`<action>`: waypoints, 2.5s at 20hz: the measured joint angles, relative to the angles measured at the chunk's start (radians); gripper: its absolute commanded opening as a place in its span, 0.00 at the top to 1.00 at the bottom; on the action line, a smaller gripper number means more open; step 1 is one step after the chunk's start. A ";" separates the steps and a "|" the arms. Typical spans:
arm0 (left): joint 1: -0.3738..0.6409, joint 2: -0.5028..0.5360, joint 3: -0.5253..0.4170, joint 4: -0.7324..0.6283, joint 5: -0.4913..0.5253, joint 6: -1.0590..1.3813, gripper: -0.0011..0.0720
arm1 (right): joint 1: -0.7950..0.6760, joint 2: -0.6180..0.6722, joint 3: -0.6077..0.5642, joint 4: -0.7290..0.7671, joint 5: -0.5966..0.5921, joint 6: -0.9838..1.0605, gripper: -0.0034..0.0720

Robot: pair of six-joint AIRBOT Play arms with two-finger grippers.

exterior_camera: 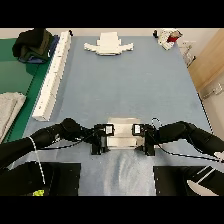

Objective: Fold the box.

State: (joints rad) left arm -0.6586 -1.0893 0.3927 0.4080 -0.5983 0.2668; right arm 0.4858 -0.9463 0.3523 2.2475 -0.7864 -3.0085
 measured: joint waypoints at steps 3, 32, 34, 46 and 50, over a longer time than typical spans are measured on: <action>-0.003 -0.004 0.002 0.003 0.005 -0.005 0.04 | 0.000 0.000 0.000 0.000 0.000 0.000 0.32; -0.021 -0.010 0.006 0.039 0.016 -0.036 0.38 | 0.000 0.000 0.000 0.000 0.000 0.000 0.32; -0.021 -0.010 0.006 0.040 0.015 -0.036 0.37 | 0.000 0.000 0.000 0.000 0.000 0.000 0.32; -0.022 -0.011 0.006 0.040 0.010 -0.034 0.38 | 0.000 0.064 -0.001 -0.060 -0.018 0.103 0.00; -0.022 -0.011 0.006 0.040 0.012 -0.035 0.37 | 0.001 0.185 0.023 -0.259 -0.115 0.370 0.00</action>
State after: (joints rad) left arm -0.6804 -1.1000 0.3992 0.4484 -0.5865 0.2317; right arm 0.4866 -0.7609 0.3752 1.9884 -0.9012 -2.6389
